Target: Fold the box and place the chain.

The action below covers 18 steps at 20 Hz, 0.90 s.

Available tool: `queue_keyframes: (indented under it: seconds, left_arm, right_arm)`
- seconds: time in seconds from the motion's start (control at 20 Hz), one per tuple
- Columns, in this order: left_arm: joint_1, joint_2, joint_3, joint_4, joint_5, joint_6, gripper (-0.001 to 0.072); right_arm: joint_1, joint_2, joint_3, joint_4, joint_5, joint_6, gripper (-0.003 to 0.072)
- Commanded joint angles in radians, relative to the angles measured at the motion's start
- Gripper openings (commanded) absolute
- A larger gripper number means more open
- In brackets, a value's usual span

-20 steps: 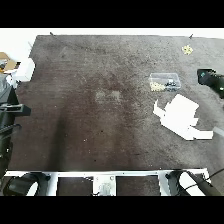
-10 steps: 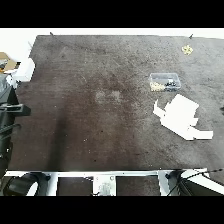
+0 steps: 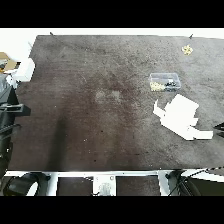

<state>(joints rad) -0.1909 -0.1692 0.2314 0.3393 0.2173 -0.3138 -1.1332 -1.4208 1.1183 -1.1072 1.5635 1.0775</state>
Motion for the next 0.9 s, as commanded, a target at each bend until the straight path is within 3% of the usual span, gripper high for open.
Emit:
queue_keyframes:
  seconds: [0.0,0.25,0.55,0.7,0.75,0.85]
  left_arm:
    - [0.001,0.001,0.001,0.0,0.0,0.0,0.001]
    - [0.001,0.001,0.001,0.0,0.002,0.0,0.001]
    - [0.001,0.001,0.001,0.0,0.002,0.0,0.001]
    - [0.001,0.001,0.001,0.0,0.002,0.0,0.001]
    - [0.001,0.001,0.001,0.0,0.001,0.0,0.001]
    - [0.001,0.001,0.001,0.0,0.002,0.0,0.001]
  right_arm:
    - [-0.003,-0.04,0.001,-0.069,-0.032,-0.018,0.0424]
    - [-0.003,-0.063,-0.003,-0.064,-0.063,-0.04,0.0423]
    - [-0.002,-0.198,-0.11,0.115,-0.075,-0.18,0.0402]
    - [-0.002,-0.204,-0.156,0.175,-0.125,-0.241,0.04]
    - [-0.002,-0.204,-0.167,0.186,-0.145,-0.254,0.0333]
    - [-0.002,-0.207,-0.174,0.2,-0.174,-0.264,0.0329]
